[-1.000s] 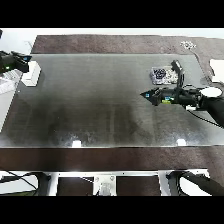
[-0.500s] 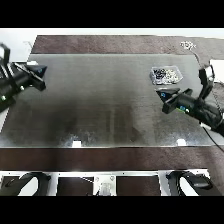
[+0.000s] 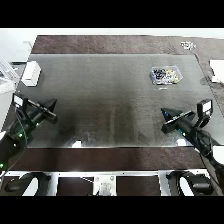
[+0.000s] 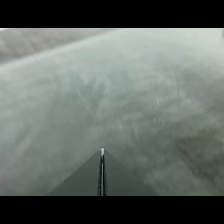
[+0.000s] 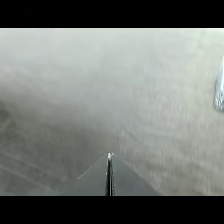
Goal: Fold the box and place the chain.
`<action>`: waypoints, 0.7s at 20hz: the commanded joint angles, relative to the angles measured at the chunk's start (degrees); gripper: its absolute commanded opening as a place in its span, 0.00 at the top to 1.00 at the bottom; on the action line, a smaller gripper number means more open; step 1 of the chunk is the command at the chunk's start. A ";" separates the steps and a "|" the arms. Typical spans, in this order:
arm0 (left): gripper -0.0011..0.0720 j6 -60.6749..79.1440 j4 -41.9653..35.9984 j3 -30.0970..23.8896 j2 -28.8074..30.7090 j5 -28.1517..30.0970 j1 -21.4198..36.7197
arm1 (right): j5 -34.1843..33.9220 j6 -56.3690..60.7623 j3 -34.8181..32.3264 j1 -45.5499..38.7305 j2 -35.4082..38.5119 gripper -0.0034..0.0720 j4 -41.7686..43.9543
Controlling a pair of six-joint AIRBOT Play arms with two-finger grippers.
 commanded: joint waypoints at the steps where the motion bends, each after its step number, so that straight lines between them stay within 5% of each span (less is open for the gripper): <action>1: 0.96 1.29 -1.36 -4.00 1.07 1.05 -0.11 | -2.38 -0.07 -5.49 0.04 2.80 0.94 -0.24; 6: 0.96 0.81 -1.36 -3.96 1.05 6.49 -0.11 | -0.68 0.52 -8.09 0.04 2.80 0.94 -0.04; 14: 0.96 0.81 -1.36 -3.96 1.07 6.29 -0.11 | -0.70 0.55 -8.11 0.04 2.80 0.94 -0.04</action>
